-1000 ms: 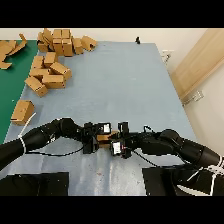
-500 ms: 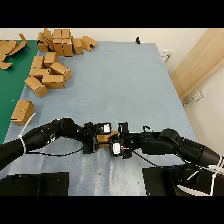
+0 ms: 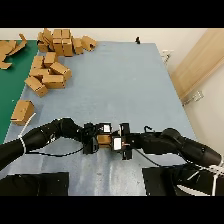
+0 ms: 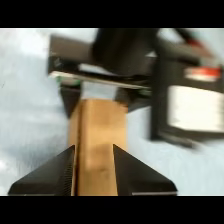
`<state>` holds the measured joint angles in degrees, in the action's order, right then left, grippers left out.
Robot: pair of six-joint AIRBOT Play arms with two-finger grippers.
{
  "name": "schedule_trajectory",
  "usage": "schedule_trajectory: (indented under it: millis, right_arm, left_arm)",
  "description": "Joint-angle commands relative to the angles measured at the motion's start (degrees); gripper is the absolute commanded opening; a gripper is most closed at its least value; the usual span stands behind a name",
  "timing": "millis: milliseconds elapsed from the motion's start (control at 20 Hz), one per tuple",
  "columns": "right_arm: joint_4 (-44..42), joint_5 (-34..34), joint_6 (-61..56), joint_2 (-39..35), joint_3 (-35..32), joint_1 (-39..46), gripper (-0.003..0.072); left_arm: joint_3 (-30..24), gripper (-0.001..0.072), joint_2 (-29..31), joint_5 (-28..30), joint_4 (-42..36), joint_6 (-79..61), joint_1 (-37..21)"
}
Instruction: Fold the box.
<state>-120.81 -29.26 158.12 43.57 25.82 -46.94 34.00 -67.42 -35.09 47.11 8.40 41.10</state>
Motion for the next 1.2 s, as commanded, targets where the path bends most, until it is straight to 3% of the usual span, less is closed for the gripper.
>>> schedule_trajectory:
  millis: [0,150,250,350,450,650,700,900,1150]
  right_arm:
    - [1.33,-2.51,-17.20,-7.78,0.04,2.51,0.0371]
    - [6.45,-9.49,-41.72,-17.07,0.04,6.49,0.0344]
    - [8.13,-14.88,-64.02,-21.20,-0.07,9.29,0.0004]
    - [5.14,-18.60,-79.36,-21.68,-1.57,11.30,0.0003]
    - [-3.89,-16.57,-82.20,-21.49,-6.03,11.28,0.0003]
    - [-30.49,4.35,-79.30,-21.11,-19.63,9.73,0.0002]
    - [-33.79,7.98,-78.07,-21.03,-20.92,8.28,0.0002]
    - [-34.07,16.52,-78.23,-20.15,-21.14,4.28,0.0002]
    - [-34.05,16.24,-78.77,-15.28,-21.00,4.31,0.0002]
  left_arm:
    - [-0.02,0.0419,0.02,0.11,0.02,0.02,0.00]
    - [-0.02,0.0419,0.02,0.11,0.02,0.02,0.00]
    - [-0.02,0.0419,0.02,0.11,0.02,0.02,0.00]
    - [-0.02,0.0419,0.02,0.11,0.02,0.02,0.00]
    - [-0.02,0.0419,0.02,0.11,0.02,0.02,0.00]
    - [-0.02,0.0419,0.02,0.11,0.02,0.02,-0.02]
    - [-0.02,0.0419,0.02,0.11,0.02,0.02,0.00]
    - [-0.02,0.0419,0.02,0.11,0.02,0.02,0.00]
    - [-0.02,0.0419,0.02,0.11,0.02,0.02,0.00]
